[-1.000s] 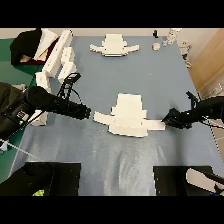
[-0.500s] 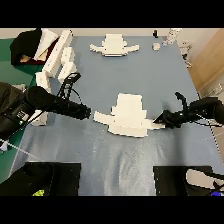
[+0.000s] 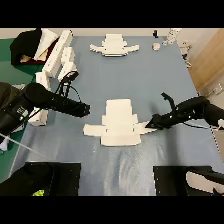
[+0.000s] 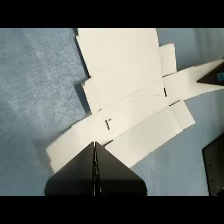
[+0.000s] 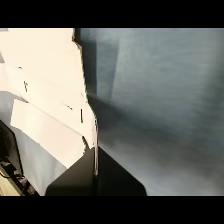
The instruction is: Fold the box.
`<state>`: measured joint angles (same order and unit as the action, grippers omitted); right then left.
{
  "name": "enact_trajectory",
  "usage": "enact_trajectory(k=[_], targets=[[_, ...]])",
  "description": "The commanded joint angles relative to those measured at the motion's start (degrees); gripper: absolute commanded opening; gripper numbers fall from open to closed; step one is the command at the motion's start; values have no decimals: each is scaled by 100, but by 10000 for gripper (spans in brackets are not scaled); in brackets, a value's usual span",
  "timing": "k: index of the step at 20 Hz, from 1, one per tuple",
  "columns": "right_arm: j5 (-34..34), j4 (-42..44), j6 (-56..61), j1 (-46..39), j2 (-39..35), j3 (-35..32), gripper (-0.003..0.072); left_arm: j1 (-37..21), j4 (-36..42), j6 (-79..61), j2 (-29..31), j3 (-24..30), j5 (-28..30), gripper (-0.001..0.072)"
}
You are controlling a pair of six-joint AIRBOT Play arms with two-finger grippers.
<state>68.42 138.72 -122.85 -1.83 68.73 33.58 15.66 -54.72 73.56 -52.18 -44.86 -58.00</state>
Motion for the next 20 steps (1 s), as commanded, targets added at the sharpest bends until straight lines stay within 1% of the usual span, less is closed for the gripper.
enact_trajectory(k=[1, 2, 3, 4, 5, 8, 10, 13, 15, 18, 20], targets=[[-717, 74, 116, 883, -706, -555, 3, -675, 752, -743, -426, -216, -868, 18], [-994, 70, 269, 1073, -1038, -822, 3, -957, 1279, -1115, -599, -214, -1191, 171], [-1189, 61, 345, 1237, -1368, -1049, 3, -1215, 1751, -1346, -809, -214, -1499, 445], [-1327, 61, 361, 1394, -1672, -1211, 3, -1419, 2002, -1506, -1016, -214, -1663, 459], [-1460, 39, 492, 1563, -1967, -1340, 3, -1534, 2035, -1558, -1209, -214, -1703, 458], [-1676, -63, 839, 1921, -2492, -1497, 3, -1596, 2017, -1829, -1906, -214, -1692, 459], [-1696, -92, 946, 2017, -2527, -1497, 4, -1539, 2177, -2138, -2437, -214, -1633, 458], [-1696, -101, 957, 2017, -2522, -1497, 3, -1530, 2258, -2365, -3147, -243, -1338, 458], [-1703, -111, 955, 2017, -2522, -1497, 3, -1528, 2485, -2645, -3530, -365, -1338, 458], [-1698, -179, 957, 2017, -2522, -1497, 4, -1419, 2765, -3016, -4030, -743, -1423, 458], [-1696, -188, 973, 2017, -2522, -1497, 3, -1239, 2771, -3117, -4315, -1082, -1716, 458]])
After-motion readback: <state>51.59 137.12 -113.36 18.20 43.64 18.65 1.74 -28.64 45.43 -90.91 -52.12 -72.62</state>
